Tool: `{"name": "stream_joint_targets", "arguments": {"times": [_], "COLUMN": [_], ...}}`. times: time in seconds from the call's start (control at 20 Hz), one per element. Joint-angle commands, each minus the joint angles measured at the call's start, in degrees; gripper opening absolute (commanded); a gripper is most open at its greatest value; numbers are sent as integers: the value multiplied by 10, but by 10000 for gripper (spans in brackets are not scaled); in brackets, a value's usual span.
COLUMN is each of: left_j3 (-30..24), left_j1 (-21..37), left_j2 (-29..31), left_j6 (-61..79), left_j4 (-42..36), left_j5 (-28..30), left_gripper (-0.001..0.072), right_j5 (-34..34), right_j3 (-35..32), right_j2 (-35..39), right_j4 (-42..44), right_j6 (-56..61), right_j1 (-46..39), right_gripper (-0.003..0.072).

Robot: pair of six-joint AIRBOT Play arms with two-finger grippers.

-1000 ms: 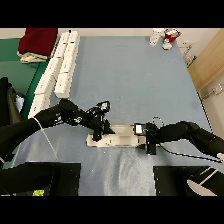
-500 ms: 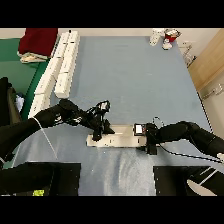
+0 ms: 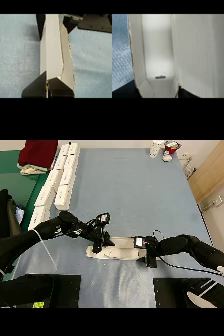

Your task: Fold the box.

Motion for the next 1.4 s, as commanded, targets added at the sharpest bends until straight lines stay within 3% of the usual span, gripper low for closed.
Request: {"name": "stream_joint_targets", "arguments": {"times": [0.0, 0.35, 0.4, 0.45, 0.6, 1.2, 1.25, 1.3, 1.35], "left_j3": [0, 0, 0, 0, 0, 0, 0, 0, 0], "left_j1": [0, 0, 0, 0, 0, 0, 0, 0, 0], "left_j2": [0, 0, 0, 0, 0, 0, 0, 0, 0], "left_j6": [0, 0, 0, 0, 0, 0, 0, 0, 0], "left_j4": [0, 0, 0, 0, 0, 0, 0, 0, 0], "left_j5": [0, 0, 0, 0, 0, 0, 0, 0, 0], "left_gripper": [12, 12, 12, 12, 12, 12, 12, 12, 12], "right_j5": [2, 7, 9, 10, 10, 19, 19, 19, 21], "right_j3": [-1, -1, -1, -1, -1, -2, -2, -2, -4], "right_j2": [10, 19, 19, 19, 28, 12, 12, 12, 12], "right_j4": [-2, -11, -10, -10, -3, 4, 3, 1, 0], "right_j6": [0, 0, 0, 0, 0, -1, 0, 0, -1], "right_j1": [0, 0, 0, 0, 1, 5, 5, 5, 5], "right_gripper": [438, 447, 504, 630, 663, 644, 549, 407, 402]}}
